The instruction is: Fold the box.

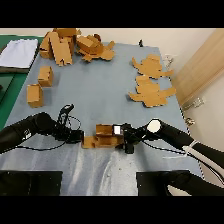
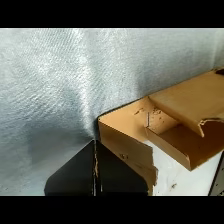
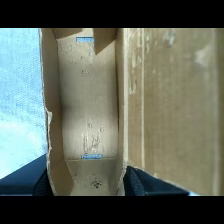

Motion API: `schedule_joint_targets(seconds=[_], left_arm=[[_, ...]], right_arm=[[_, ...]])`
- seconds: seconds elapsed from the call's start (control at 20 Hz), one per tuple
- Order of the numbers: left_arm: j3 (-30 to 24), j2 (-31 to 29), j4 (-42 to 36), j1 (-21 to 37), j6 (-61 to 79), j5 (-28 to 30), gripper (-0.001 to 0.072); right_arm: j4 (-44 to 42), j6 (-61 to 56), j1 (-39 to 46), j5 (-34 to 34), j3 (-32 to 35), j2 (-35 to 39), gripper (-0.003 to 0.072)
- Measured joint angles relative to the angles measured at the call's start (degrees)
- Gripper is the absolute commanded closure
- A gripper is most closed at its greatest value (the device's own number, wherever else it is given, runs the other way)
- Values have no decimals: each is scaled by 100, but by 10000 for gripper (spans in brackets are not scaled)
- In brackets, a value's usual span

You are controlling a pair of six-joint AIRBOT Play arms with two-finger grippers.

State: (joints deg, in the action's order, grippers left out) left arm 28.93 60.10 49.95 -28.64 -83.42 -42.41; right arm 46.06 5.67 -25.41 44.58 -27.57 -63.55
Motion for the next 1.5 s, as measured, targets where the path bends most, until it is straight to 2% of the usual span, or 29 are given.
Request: schedule_joint_targets(seconds=[0.7, 0.9, 1.0, 1.2, 1.5], left_arm=[[-28, -164, -531, -313, 33, 153, 699], [-13, -238, -1034, -317, 501, 125, 697], [-11, -256, -1429, -317, 927, 107, 359], [-13, -262, -1853, -317, 1399, 120, 363], [-13, -267, -2057, -317, 1572, 118, 363]], right_arm=[[-2, 2, 0, -2, 0, 0, 227], [-2, 2, 0, -2, 0, 0, 227], [-2, 2, 0, -2, 0, 0, 227], [-2, 2, 0, -2, 0, 0, 227], [-2, 4, 0, -2, 0, 0, 227]])
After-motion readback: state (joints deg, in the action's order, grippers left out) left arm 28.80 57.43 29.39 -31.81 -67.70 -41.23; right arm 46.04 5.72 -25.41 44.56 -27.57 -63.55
